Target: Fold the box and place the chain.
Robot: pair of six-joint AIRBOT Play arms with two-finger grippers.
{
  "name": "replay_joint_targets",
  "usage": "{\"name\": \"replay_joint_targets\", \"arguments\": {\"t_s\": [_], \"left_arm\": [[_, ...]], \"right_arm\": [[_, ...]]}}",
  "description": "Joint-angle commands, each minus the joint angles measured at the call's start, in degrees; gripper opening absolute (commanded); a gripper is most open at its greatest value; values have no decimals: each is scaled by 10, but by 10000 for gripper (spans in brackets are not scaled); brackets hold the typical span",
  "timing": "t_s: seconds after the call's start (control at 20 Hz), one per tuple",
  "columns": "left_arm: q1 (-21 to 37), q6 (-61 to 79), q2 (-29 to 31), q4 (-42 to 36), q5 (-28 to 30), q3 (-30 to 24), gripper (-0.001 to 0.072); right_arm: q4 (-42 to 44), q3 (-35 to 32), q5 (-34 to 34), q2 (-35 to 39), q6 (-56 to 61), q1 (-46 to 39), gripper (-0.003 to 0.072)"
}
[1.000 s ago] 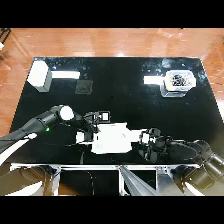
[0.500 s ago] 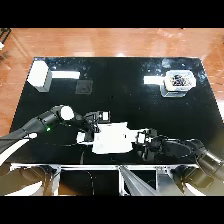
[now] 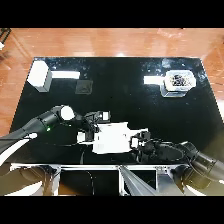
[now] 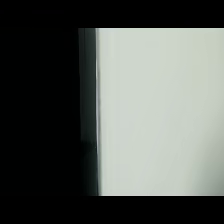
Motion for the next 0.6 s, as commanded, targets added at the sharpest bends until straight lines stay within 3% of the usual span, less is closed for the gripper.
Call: {"name": "replay_joint_targets", "arguments": {"t_s": [0.0, 0.55], "left_arm": [[0, 0, 0, 0, 2, 0, 19], [0, 30, 0, 0, 17, 0, 18]], "right_arm": [[27, 0, 32, -4, 2, 9, 691], [37, 17, 78, -6, 7, 10, 692]]}}
